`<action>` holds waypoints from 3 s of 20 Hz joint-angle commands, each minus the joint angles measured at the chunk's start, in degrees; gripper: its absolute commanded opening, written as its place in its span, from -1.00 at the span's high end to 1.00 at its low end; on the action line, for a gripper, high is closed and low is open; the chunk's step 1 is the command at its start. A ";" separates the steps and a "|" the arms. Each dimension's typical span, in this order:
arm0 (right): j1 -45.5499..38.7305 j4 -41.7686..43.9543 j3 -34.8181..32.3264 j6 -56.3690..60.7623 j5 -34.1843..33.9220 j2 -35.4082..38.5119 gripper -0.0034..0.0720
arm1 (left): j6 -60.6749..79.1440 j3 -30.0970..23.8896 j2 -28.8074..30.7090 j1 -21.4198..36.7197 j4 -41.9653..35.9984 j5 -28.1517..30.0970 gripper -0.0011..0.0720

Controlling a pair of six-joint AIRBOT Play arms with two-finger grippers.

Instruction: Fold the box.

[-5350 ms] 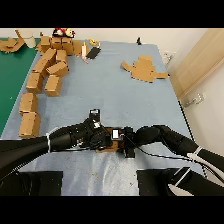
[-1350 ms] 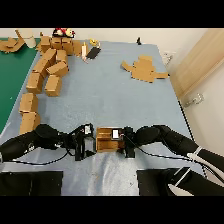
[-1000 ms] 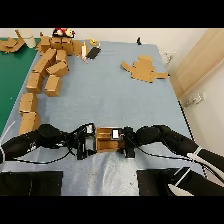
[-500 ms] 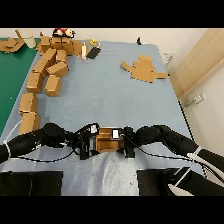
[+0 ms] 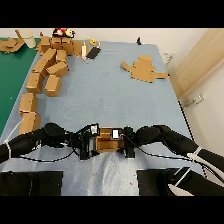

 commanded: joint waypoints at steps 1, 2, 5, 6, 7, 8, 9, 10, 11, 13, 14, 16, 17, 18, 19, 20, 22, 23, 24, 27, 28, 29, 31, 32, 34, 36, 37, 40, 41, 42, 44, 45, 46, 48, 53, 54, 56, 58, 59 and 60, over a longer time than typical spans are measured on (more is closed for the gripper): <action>0.00 0.02 0.00 0.02 0.00 -0.02 -0.35 | 0.00 0.07 -0.04 0.00 0.59 -0.15 -0.94; 0.00 0.02 0.00 0.02 0.02 -0.02 -0.34 | 0.00 0.07 -0.04 0.00 0.70 -0.15 -0.83; 0.00 0.02 0.00 0.02 0.02 -0.02 -0.35 | 0.00 0.07 -0.04 0.00 0.87 -0.15 -0.46; 0.00 0.02 0.00 0.02 0.00 -0.02 -0.35 | 0.00 0.07 -0.04 0.00 0.87 -0.15 -0.46; 0.00 0.02 0.00 0.02 0.00 0.00 -0.35 | -0.02 0.04 -0.04 0.00 0.85 -0.13 -0.46; 0.00 0.02 0.00 0.02 0.02 -0.02 -0.35 | -0.07 0.07 -0.04 0.00 0.81 0.00 -0.46; 0.00 0.02 0.00 0.02 0.02 -0.02 -0.35 | -0.44 0.07 -0.02 0.00 0.72 0.39 -0.46; 0.00 0.02 0.00 0.02 0.00 -0.02 -0.35 | -0.42 0.07 -0.02 0.00 0.72 0.44 -0.46; 0.00 0.02 0.00 0.02 0.02 -0.02 -0.35 | -0.42 0.07 -0.02 0.00 0.72 0.42 -0.46; 0.00 0.02 0.00 0.02 0.00 0.00 -0.35 | -0.44 0.07 -0.02 0.00 0.72 0.42 -0.46; 0.00 0.02 0.00 0.02 0.00 -0.02 -0.34 | -0.42 0.07 -0.02 0.02 0.72 0.42 -0.46; 0.00 0.02 0.00 0.02 0.00 -0.02 -0.35 | -0.42 0.07 -0.02 0.02 0.72 0.42 -0.46; 0.00 0.02 0.00 0.02 0.00 -0.02 -0.35 | -0.44 0.07 -0.02 0.02 0.72 0.42 -0.46; 0.00 0.02 0.00 0.02 0.00 -0.02 -0.34 | -0.42 0.07 -0.02 0.02 0.72 0.42 -0.46; 0.00 0.02 0.00 0.02 0.00 0.00 -0.35 | -0.42 0.07 -0.02 0.02 0.72 0.42 -0.46; 0.00 0.02 0.00 0.02 0.02 -0.02 -0.35 | -0.42 0.07 -0.02 0.02 0.72 0.42 -0.46; 0.00 0.02 0.00 0.02 0.00 0.00 -0.35 | -0.42 0.07 -0.02 0.02 0.72 0.42 -0.46; 0.00 0.02 0.00 0.02 0.02 -0.02 -0.35 | -0.44 0.07 -0.02 0.02 0.72 0.42 -0.46; 0.00 0.02 0.00 0.02 0.02 -0.02 -0.35 | -0.42 0.07 -0.02 0.02 0.72 0.42 -0.46; 0.00 0.04 0.00 0.02 -0.02 -0.02 -0.35 | -0.42 0.07 -0.02 0.02 0.72 0.42 -0.46; 0.02 0.13 0.00 0.02 -0.31 -0.02 -0.35 | -0.44 0.07 -0.02 0.02 0.72 0.42 -0.46; 0.00 0.04 0.00 0.02 -1.01 0.00 -0.35 | -0.44 0.07 -0.02 0.02 0.72 0.42 -0.46; 0.00 -0.72 0.02 0.04 -1.53 0.22 -0.98 | -0.42 0.07 -0.02 0.02 0.72 0.42 -0.46; 0.00 -1.07 0.02 0.04 -1.73 0.61 -0.98 | -0.44 0.07 -0.02 0.02 0.72 0.42 -0.46; -0.15 -1.84 0.02 0.85 -1.88 1.95 -0.98 | -0.44 0.07 -0.02 0.02 0.72 0.42 -0.46; -0.39 -3.37 0.02 1.57 -2.75 4.13 -0.98 | -0.44 0.07 -0.02 0.02 0.74 0.42 -0.46; -0.44 -4.28 0.00 1.75 -3.52 5.38 -0.98 | -0.44 0.07 -0.02 0.02 0.72 0.42 -0.46; -0.42 -8.98 0.00 5.77 -6.71 9.01 -0.98 | -0.42 0.07 -0.02 0.02 0.72 0.42 -0.46; -0.44 -11.19 0.00 8.55 -7.61 10.40 -0.98 | -0.44 0.07 -0.02 0.02 0.74 0.42 -0.46; -0.42 -13.38 0.02 11.19 -8.39 11.72 -0.98 | -0.44 0.07 -0.02 0.02 0.72 0.42 -0.46; -0.42 -16.92 0.02 17.57 -10.08 14.45 -0.98 | -0.42 0.07 -0.02 0.02 0.74 0.42 -0.46; -0.42 -17.77 0.02 20.81 -11.41 16.13 -0.98 | -0.44 0.07 -0.02 0.02 0.74 0.42 -0.46; -0.42 -17.77 0.02 23.41 -12.94 17.92 -0.98 | -0.44 0.07 -0.02 0.02 0.74 0.42 -0.46; -0.42 -17.44 0.02 29.49 -16.13 22.25 -0.98 | -0.42 0.07 -0.02 0.02 0.74 0.42 -0.46; -0.42 -5.75 0.00 43.82 -19.37 31.50 -0.98 | -0.42 0.07 -0.02 0.02 0.74 0.42 -0.46; -0.42 -3.85 0.00 45.59 -19.34 33.00 -0.97 | -0.42 0.07 -0.02 0.02 0.74 0.42 -0.46; -0.42 -2.95 0.00 49.24 -19.45 35.15 -0.97 | -0.42 0.07 -0.02 0.02 0.74 0.42 -0.46; -0.39 -2.64 0.00 62.84 -19.43 35.98 -0.89 | -0.42 0.07 -0.02 0.02 0.74 0.42 -0.46; -0.42 -2.89 -0.07 68.89 -19.45 35.91 -0.75 | -0.42 0.07 -0.02 0.02 0.74 0.42 -0.46; -0.42 -2.89 -0.33 76.52 -19.39 35.69 -0.55 | -0.42 0.07 -0.02 0.02 0.74 0.42 -0.46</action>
